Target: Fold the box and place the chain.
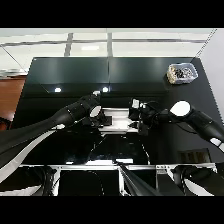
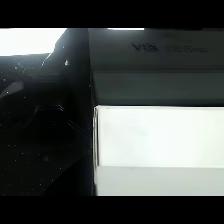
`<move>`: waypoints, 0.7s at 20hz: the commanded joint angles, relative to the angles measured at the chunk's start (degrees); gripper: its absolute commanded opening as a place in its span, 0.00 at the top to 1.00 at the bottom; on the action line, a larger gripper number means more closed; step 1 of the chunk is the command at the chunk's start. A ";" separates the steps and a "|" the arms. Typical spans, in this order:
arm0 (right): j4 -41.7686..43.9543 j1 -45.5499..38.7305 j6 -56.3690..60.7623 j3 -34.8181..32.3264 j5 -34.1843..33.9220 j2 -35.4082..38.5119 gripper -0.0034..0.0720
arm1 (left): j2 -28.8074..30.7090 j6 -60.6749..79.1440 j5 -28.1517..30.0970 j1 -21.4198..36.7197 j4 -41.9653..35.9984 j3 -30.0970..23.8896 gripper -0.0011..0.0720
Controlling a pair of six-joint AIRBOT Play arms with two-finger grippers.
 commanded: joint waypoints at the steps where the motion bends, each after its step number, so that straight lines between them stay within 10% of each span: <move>1: -9.60 -3.52 5.90 -0.83 5.57 2.73 0.01 | 0.04 0.17 -0.04 0.00 0.00 0.04 0.94; 9: -3.32 1.20 -17.79 -3.78 -6.32 -4.09 0.00 | 0.04 0.17 -0.09 0.00 -0.07 0.04 0.94; 14: 2.21 1.73 -19.80 -3.78 -6.36 -5.05 0.67 | 0.04 0.20 -0.07 0.00 -1.07 0.04 0.94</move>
